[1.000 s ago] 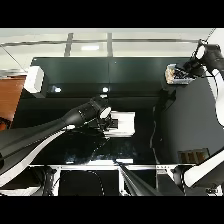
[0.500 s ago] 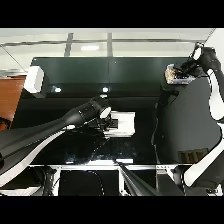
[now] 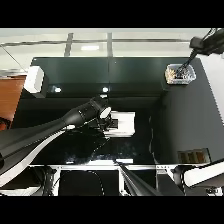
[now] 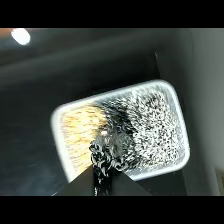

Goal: Fold the box and place the chain.

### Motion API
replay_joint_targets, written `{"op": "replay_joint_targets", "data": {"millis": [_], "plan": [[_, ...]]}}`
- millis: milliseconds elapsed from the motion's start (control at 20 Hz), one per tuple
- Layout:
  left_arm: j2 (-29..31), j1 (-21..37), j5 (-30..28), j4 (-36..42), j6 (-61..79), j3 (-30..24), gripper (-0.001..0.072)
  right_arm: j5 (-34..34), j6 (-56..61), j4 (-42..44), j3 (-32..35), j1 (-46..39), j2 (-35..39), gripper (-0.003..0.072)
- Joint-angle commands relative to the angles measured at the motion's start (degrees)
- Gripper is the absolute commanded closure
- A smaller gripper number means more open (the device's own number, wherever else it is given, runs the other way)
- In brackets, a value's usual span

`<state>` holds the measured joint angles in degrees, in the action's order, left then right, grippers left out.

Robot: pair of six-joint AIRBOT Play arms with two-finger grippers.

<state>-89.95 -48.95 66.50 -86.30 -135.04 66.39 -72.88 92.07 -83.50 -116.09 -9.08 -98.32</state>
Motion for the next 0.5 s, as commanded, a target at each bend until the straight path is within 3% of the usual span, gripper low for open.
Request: {"op": "replay_joint_targets", "data": {"millis": [0, 450], "plan": [[0.00, 0.02, 0.00, 0.00, 0.02, 0.00, 0.0679, -3.67, -2.78, 3.89, -0.24, 0.52, 10.47, 0.0665], [0.00, 0.02, -0.02, -0.02, 0.02, 0.00, 0.0679, -4.24, -4.13, 8.52, 14.38, 4.92, 38.56, 0.0667]]}}
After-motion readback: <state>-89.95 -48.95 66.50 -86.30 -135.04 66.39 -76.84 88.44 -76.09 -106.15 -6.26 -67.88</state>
